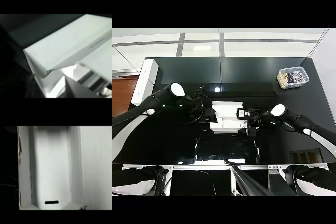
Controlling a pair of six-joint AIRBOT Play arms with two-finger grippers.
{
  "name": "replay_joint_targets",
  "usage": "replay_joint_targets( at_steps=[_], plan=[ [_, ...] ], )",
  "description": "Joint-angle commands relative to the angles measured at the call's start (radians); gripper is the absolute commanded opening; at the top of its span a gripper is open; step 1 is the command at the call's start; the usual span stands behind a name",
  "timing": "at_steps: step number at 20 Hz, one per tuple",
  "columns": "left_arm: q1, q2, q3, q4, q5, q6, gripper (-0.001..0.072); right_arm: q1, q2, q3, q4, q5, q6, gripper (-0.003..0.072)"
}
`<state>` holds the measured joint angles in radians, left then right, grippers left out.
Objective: Fold the box and place the chain.
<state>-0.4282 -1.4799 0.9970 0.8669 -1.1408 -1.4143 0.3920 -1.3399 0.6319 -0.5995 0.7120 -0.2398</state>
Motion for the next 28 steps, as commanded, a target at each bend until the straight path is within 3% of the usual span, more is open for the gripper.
replay_joint_targets(
  at_steps=[1,13,23,24,28],
  plan=[
    [-0.061,0.000,0.040,0.079,0.011,-0.122,0.0399,0.001,-0.001,-0.001,0.000,0.000,0.000,0.0080],
    [-0.230,-0.002,0.069,0.496,0.053,-0.551,0.0398,0.001,-0.001,-0.001,0.000,0.000,0.000,0.0080],
    [-0.340,-0.035,0.108,0.651,0.039,-0.793,0.0397,0.001,-0.001,-0.001,0.000,0.000,0.000,0.0080],
    [-0.340,-0.035,0.108,0.650,0.035,-0.793,0.0338,0.001,-0.001,-0.001,0.000,0.000,0.000,0.0080],
    [-0.340,-0.036,0.111,0.639,0.033,-0.821,0.0323,0.001,-0.001,-0.001,0.000,0.000,0.000,0.0080]
  ],
)
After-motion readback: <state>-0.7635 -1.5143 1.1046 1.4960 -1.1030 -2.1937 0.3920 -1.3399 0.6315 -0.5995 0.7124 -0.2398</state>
